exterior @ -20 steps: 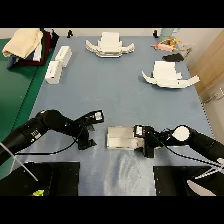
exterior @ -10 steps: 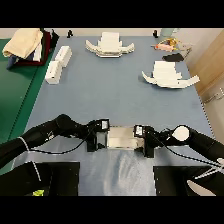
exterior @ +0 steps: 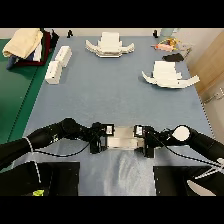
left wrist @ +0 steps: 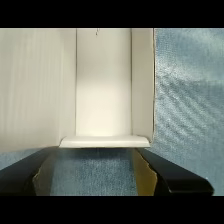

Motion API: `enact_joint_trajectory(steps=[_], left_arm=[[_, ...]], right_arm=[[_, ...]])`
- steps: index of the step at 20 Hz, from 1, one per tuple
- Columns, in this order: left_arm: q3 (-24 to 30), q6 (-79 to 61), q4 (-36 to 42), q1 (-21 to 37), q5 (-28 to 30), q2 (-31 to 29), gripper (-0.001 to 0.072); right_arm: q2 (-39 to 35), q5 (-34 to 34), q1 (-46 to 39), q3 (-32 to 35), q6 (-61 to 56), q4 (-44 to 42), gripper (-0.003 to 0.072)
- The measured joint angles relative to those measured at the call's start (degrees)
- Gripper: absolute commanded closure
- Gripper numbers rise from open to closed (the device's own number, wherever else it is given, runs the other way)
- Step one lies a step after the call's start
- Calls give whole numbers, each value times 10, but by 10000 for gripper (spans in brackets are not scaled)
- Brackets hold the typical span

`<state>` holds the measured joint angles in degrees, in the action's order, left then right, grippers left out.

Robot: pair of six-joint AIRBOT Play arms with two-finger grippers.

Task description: Fold the box.

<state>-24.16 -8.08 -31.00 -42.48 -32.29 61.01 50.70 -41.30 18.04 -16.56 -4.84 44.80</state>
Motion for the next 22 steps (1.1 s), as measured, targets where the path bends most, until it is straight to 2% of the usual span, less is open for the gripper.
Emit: enact_joint_trajectory(steps=[12, 22], left_arm=[[0, -1, 26, -21, 7, 15, 13], [0, 4, -13, 24, -47, -7, 13]], right_arm=[[0, 0, 0, 0, 0, 1, 178], [0, 0, 0, 0, -2, -2, 178]])
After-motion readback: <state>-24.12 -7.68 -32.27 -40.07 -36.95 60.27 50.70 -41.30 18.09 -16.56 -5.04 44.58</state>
